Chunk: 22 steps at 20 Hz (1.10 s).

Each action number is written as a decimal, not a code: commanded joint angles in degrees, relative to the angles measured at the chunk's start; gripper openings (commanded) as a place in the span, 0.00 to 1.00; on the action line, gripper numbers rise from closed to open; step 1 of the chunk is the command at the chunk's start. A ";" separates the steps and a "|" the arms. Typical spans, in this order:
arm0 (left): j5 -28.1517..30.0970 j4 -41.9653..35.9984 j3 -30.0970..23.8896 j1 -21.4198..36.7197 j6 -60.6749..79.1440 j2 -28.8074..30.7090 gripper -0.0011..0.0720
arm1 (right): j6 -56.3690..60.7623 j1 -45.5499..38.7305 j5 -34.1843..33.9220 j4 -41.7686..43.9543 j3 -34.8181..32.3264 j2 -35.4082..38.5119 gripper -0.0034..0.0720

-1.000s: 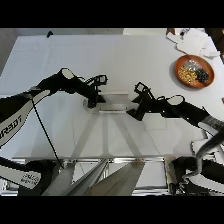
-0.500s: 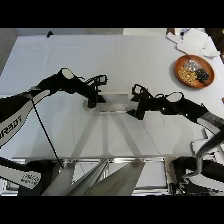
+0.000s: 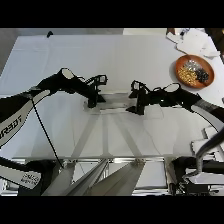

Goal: Fold the box and place the chain.

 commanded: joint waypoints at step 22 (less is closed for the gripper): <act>-0.11 0.02 -0.02 -0.02 0.02 -0.02 0.03 | -2.36 -1.84 14.38 -2.16 8.09 -11.15 0.96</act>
